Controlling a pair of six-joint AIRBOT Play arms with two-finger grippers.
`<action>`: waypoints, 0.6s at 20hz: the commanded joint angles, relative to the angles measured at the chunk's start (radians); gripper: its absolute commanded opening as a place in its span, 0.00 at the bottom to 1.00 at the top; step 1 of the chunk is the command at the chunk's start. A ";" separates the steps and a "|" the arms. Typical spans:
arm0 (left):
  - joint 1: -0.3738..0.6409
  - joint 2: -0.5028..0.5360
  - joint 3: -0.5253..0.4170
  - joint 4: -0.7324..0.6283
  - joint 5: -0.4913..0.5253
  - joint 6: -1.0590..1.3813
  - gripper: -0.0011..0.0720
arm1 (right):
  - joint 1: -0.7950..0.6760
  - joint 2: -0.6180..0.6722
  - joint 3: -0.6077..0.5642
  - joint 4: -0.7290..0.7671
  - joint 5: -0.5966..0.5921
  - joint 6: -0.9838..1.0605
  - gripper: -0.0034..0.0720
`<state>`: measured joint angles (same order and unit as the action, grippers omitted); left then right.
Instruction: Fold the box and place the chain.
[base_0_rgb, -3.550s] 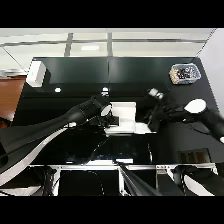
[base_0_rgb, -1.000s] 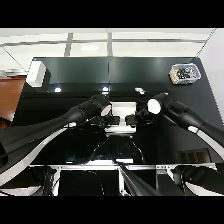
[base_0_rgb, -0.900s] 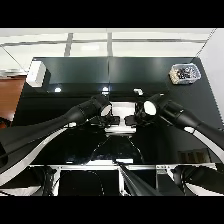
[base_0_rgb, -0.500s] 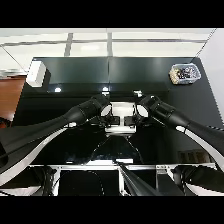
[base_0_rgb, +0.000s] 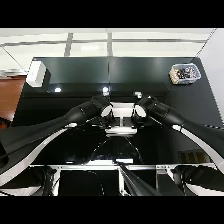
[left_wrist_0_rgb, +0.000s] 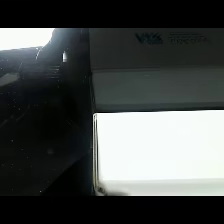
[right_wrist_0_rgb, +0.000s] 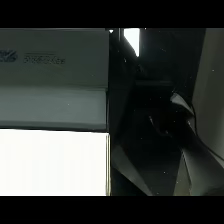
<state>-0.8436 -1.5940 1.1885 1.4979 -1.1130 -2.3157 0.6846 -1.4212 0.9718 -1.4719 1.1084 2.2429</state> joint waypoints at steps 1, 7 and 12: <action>0.000 0.001 0.001 0.000 0.002 0.001 0.06 | 0.001 -0.001 0.000 0.005 -0.002 0.002 0.08; 0.000 0.001 0.001 0.000 0.002 0.001 0.06 | 0.001 0.002 0.000 0.013 -0.002 -0.003 0.12; 0.000 0.001 0.001 0.000 0.002 0.001 0.06 | 0.001 0.005 0.000 0.021 -0.002 -0.011 0.15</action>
<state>-0.8436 -1.5932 1.1885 1.4979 -1.1110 -2.3138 0.6846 -1.4197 0.9718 -1.4578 1.1069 2.2337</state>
